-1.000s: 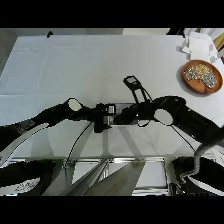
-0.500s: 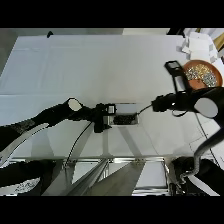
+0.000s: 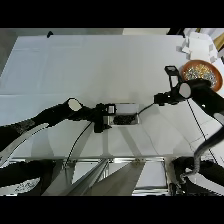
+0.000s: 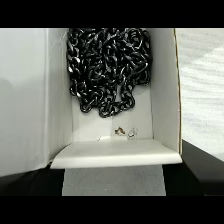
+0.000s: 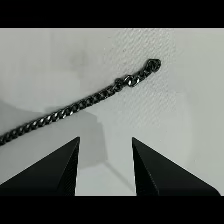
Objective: Fold the box and place the chain.
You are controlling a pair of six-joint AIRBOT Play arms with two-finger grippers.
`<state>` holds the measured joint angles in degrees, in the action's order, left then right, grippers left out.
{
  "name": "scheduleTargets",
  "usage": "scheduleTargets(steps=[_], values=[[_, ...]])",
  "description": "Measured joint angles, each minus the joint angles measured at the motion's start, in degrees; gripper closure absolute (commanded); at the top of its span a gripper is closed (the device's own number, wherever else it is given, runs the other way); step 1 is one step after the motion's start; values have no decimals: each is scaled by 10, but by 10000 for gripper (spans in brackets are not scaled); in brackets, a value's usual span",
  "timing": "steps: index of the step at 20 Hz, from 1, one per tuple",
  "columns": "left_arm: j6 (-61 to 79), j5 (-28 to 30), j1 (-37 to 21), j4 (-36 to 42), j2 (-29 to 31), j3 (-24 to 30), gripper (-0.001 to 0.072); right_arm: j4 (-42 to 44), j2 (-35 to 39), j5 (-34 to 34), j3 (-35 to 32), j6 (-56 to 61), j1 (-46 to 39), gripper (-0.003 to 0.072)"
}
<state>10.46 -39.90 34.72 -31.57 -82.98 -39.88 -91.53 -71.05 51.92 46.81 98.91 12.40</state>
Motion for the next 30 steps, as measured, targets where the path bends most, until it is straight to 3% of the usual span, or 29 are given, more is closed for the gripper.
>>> scheduleTargets(steps=[3,6,11,20,30], values=[[0,0,0,0,0,0,574,-1,-41,-32,0,-3,-3,401],[0,0,0,0,0,0,574,-1,-65,-61,0,-3,-3,415],[0,0,0,0,0,0,574,-2,-79,-78,0,-1,-3,661],[0,0,0,0,0,0,574,15,-40,-7,0,-31,-3,669],[0,0,0,0,0,0,574,120,212,111,-1,-103,67,668]])
